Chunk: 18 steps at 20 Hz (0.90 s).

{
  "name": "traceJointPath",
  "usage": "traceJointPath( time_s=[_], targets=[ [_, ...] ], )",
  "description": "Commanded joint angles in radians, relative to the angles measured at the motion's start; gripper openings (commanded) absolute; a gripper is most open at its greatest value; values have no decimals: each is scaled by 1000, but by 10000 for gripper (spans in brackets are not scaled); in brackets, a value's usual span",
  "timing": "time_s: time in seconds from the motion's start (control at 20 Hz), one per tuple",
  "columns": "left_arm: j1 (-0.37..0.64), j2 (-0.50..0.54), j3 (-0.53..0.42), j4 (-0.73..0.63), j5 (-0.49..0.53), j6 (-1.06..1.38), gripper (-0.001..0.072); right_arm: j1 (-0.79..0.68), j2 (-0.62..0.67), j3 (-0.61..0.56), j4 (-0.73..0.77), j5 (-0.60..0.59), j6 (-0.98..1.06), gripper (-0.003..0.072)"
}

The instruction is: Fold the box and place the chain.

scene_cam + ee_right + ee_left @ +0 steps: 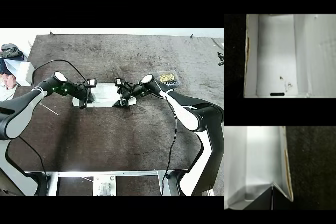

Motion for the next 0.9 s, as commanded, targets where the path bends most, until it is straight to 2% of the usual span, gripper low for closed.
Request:
traceJointPath(
  time_s=[0.0,0.3,0.45,0.65,0.75,0.85],
  targets=[
    [3,3,1,97,-39,-80,12,0,0,1,1,0,1,438],
    [61,116,1,71,-43,-185,8,0,0,1,0,0,1,438],
    [112,193,0,58,-83,-276,7,0,0,1,0,0,1,438],
    [180,282,-1,48,-90,-512,6,0,0,1,0,0,1,438],
    [229,302,-26,10,-62,-666,6,0,0,1,1,0,1,438],
    [294,322,-90,-77,-46,-729,5,0,0,1,1,0,1,438]
  ],
)
